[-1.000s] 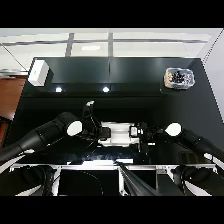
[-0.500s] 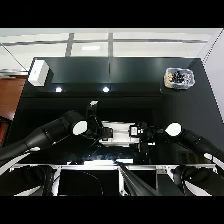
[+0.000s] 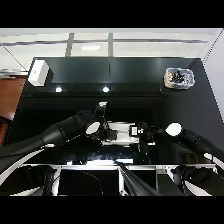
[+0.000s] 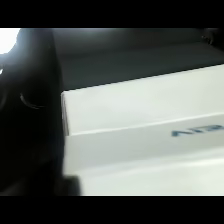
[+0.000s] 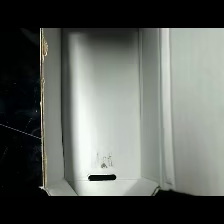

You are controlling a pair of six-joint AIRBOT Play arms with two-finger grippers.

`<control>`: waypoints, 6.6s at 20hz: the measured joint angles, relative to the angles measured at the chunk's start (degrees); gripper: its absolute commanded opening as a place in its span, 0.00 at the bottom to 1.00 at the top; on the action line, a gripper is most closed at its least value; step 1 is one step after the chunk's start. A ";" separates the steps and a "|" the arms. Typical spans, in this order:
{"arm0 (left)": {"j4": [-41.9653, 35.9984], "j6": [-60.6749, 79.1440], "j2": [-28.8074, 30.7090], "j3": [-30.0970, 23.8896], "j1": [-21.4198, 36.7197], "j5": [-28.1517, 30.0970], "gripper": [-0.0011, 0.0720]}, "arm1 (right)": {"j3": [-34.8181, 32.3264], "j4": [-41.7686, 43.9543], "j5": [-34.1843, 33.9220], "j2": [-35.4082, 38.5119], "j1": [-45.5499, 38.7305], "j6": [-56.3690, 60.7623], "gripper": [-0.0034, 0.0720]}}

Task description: Fold the box and place the chain.

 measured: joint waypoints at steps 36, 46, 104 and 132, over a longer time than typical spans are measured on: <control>4.85 -7.23 -6.64 5.33 -2.10 -6.25 0.51 | 0.00 -0.02 0.02 0.00 0.02 -0.11 0.66; 6.88 -8.07 -7.72 6.34 -2.10 -7.76 0.50 | 0.00 -0.02 0.00 0.00 0.02 -0.07 0.66; 7.50 -10.45 -9.05 6.49 -1.99 -7.43 0.05 | 2.71 -13.00 7.63 3.78 -1.77 11.72 0.58; 7.15 -10.58 -9.05 6.49 -1.99 -5.90 0.05 | 3.34 -4.11 3.26 3.85 2.19 16.85 0.28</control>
